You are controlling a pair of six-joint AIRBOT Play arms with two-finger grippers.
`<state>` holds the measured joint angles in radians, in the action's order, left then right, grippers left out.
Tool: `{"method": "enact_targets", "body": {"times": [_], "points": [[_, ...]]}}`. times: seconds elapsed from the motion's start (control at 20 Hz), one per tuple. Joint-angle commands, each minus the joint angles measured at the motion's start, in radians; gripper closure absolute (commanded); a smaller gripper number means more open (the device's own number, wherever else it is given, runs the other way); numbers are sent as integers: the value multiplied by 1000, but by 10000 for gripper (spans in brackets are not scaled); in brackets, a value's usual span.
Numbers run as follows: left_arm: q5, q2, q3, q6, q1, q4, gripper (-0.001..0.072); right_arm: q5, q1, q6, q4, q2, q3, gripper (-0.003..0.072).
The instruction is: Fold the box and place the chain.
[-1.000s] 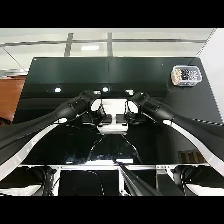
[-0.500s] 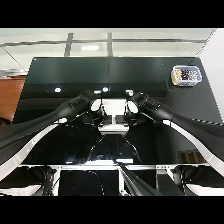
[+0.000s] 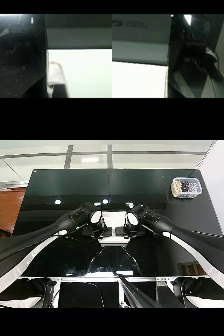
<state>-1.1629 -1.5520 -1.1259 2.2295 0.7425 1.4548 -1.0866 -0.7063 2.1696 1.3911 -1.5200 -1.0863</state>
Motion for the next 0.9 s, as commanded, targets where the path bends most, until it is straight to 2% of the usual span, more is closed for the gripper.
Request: {"method": "enact_targets", "body": {"times": [0.0,0.05,0.2,0.35,0.45,0.6,0.65,0.7,0.75,0.8,0.85], "points": [[0,0,0,-3,-1,2,682,-15,0,-17,-3,4,-5,568],[2,0,0,-3,-1,2,682,-17,3,-17,-3,12,-8,405],[2,0,0,-3,-1,2,682,-27,18,-107,7,88,-13,402],[1,0,0,-3,-1,2,682,-50,48,-146,86,244,-15,402],[1,0,0,-3,-1,2,682,-55,79,-150,269,371,-15,402],[1,0,0,-3,-1,2,682,-44,156,-149,696,458,-14,402],[1,0,0,-3,-1,2,682,3,208,-149,756,453,-7,402],[2,0,0,-3,-1,2,682,100,285,-146,761,443,11,400],[1,0,0,-3,-1,2,682,198,366,-134,743,426,33,338],[1,0,0,-3,-1,2,682,296,455,-104,718,393,56,-34],[2,0,0,-3,-1,2,682,365,537,-73,664,345,61,-34]]}}
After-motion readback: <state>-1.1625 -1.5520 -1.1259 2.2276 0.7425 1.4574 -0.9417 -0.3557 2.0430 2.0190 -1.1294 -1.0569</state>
